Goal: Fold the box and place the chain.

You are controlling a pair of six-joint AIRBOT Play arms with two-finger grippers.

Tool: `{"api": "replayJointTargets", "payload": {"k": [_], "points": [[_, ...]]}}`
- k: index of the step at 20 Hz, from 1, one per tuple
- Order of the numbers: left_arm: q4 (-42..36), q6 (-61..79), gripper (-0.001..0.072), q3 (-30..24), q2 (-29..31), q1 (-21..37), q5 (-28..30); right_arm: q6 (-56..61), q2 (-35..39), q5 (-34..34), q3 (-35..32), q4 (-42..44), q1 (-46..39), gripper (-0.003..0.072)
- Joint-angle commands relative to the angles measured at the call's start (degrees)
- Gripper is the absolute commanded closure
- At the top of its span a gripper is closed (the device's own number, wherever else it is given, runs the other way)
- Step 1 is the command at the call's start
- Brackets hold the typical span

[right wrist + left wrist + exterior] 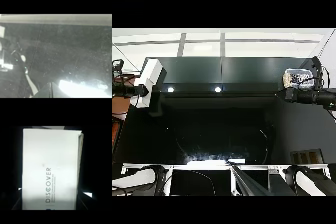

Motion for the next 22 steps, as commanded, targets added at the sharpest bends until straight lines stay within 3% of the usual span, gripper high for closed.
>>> {"api": "replayJointTargets", "payload": {"k": [1,2,3,4,7,11,12,13,14,15,18,20,22], "points": [[-3.4,7.1,0.0297,3.6,-4.3,0.3,2.3,0.6,0.0,0.0,0.1,0.3,0.1,0.0646],[-3.1,7.4,0.0233,4.4,-5.5,0.3,2.5,0.6,0.0,0.0,0.1,0.3,0.1,0.0645],[-2.1,8.1,0.0029,4.8,-6.0,0.2,2.4,0.6,0.0,0.1,0.1,0.3,0.1,0.0646],[-0.4,7.9,-0.0008,4.8,-5.9,0.0,2.4,0.6,0.0,0.1,0.1,0.3,0.1,0.0646],[1.7,3.3,-0.0008,6.3,-3.7,-0.1,-0.4,0.6,0.0,0.3,0.1,0.4,0.3,0.0646],[-1.7,0.2,-0.0001,11.5,3.3,-0.2,-11.9,0.0,0.0,-0.5,0.1,0.7,0.2,0.0645],[-2.6,0.1,0.0018,12.7,4.9,-0.2,-14.0,-0.9,0.0,-0.6,1.0,0.2,-0.3,0.0645],[-5.0,-1.2,0.0237,13.7,6.5,-0.2,-16.7,-0.9,0.0,0.0,2.9,-0.9,-1.0,0.0645],[-8.5,-2.3,0.0622,14.5,7.8,-0.2,-20.0,-0.4,0.1,1.5,5.8,-2.0,-1.7,0.0645],[-13.0,-2.2,0.0684,14.5,9.3,-0.6,-23.1,0.6,0.1,3.4,8.8,-3.4,-2.1,0.0645],[-17.6,-2.3,0.0686,10.5,16.0,-7.3,-24.2,5.4,1.3,6.8,15.3,-9.1,-2.0,0.0645],[-17.4,-3.5,0.0686,3.2,24.0,-15.4,-18.8,4.0,5.2,4.5,13.2,-9.4,-2.0,0.0645],[-17.0,-4.2,0.0685,-6.7,32.2,-23.5,-10.8,2.7,10.4,-0.8,6.6,-9.5,-2.0,0.0646]]}}
